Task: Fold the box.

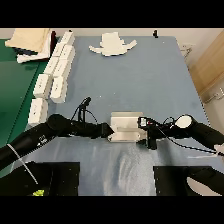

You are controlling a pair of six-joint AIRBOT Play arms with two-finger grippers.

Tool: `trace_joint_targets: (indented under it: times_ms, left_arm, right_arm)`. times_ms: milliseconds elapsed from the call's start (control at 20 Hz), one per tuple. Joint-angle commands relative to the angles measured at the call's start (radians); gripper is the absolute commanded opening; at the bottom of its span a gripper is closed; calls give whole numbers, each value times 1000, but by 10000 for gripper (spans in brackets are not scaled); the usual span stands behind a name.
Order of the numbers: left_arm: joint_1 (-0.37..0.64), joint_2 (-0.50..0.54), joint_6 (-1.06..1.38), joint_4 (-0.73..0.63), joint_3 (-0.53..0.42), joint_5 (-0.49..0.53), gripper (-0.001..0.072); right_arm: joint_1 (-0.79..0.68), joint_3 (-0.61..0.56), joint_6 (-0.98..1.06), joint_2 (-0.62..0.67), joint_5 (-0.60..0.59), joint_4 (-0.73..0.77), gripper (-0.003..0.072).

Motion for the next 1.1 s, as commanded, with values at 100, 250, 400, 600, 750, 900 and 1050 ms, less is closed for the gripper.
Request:
trace_joint_targets:
  times_ms: [100,250,400,600,750,900,1050]
  left_arm:
    - [-97,-86,-309,329,107,20,461]
    - [-129,-139,-392,425,181,16,461]
    - [-136,-185,-459,485,221,-25,461]
    - [-156,-245,-539,560,266,-76,460]
    - [-209,-282,-695,734,325,-131,459]
    - [-249,-304,-819,859,368,-191,401]
    - [-261,-323,-845,861,387,-193,401]
  right_arm:
    - [0,1,0,1,0,0,547]
    - [0,1,0,1,0,0,548]
    - [0,1,0,1,0,0,547]
    - [0,1,0,1,0,0,547]
    - [0,1,0,1,0,0,547]
    - [0,1,0,1,0,0,547]
    - [0,1,0,1,0,0,547]
